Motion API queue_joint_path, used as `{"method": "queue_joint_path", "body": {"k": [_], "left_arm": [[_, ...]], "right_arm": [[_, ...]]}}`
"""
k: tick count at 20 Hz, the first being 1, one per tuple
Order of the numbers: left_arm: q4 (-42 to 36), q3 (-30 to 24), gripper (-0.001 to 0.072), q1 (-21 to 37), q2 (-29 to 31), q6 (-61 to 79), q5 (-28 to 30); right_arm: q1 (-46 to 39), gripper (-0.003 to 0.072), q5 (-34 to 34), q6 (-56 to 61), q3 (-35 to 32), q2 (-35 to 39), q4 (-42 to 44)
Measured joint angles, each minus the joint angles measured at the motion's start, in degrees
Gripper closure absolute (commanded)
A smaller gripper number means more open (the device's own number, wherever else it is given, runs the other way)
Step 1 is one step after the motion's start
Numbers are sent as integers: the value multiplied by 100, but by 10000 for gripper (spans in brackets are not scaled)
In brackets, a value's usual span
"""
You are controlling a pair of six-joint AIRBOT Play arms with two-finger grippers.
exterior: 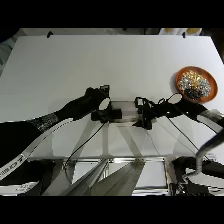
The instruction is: Fold the box and place the chain.
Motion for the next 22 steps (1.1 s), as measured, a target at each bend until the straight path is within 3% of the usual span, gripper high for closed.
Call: {"method": "queue_joint_path", "body": {"k": [1,2,3,4,9,14,15,16,17,21,22], "left_arm": [[2,0,552,-9,4,0,17],[0,0,511,-13,24,0,22],[-7,0,420,-13,66,2,46],[-31,0,410,-4,122,7,85],[-33,2,410,114,619,177,-96],[-7,0,408,275,1257,953,-669],[-7,-11,349,310,1429,1233,-798],[-7,-46,215,345,1604,1563,-914],[-7,-122,131,389,1812,2002,-1016],[-144,-859,125,704,2699,4452,-1010],[-254,-1145,94,831,2896,5250,-887]], "right_arm": [[0,288,0,-2,0,0,0],[0,288,0,2,0,0,0],[0,288,0,2,0,0,0],[0,288,0,2,0,0,0],[0,288,0,4,0,0,0],[0,288,0,4,0,0,0],[0,288,0,4,0,0,0],[0,288,0,4,0,0,0],[0,288,0,4,0,0,0],[0,288,0,4,0,0,0],[0,288,0,4,0,0,0]]}}
